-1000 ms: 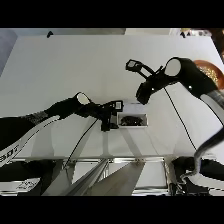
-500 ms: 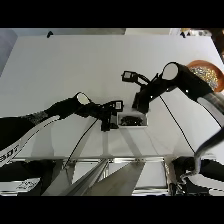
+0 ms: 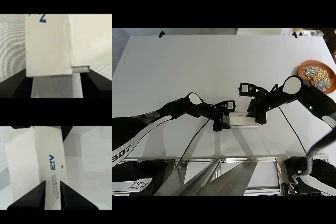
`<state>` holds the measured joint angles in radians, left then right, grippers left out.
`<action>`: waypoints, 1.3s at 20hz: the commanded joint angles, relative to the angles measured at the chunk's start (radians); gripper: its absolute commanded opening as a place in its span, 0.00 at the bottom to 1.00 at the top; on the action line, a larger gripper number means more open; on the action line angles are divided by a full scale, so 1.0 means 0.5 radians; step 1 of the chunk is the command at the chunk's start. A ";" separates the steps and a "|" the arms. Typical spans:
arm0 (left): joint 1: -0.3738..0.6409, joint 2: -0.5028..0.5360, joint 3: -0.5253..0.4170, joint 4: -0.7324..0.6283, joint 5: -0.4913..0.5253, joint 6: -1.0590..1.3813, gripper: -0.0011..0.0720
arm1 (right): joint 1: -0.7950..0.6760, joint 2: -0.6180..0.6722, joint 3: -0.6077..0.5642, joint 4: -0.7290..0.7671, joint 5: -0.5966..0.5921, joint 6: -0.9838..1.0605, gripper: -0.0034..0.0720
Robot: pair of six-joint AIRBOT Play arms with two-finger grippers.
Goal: Fold the box and place the chain.
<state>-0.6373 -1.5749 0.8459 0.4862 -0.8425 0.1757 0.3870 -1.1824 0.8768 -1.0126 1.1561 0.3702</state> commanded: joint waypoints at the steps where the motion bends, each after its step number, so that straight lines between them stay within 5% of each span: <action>1: -0.001 0.002 0.000 0.000 0.001 0.000 0.31 | 0.093 0.029 -0.049 -0.026 -0.071 -0.051 0.31; 5: -0.001 0.002 0.000 0.000 0.000 0.000 0.31 | 0.150 0.030 -0.050 -0.079 -0.192 -0.057 0.41; 11: -0.001 0.002 0.000 0.000 0.000 0.000 0.31 | 0.151 0.044 -0.050 -0.072 -0.008 -0.047 0.41; 26: -0.001 0.002 0.000 0.000 0.001 0.000 0.31 | 0.150 0.116 -0.099 -0.128 -0.051 0.050 0.40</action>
<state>-0.6373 -1.5749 0.8459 0.4858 -0.8425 0.1753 0.4614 -1.1252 0.8402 -1.0714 1.1275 0.3859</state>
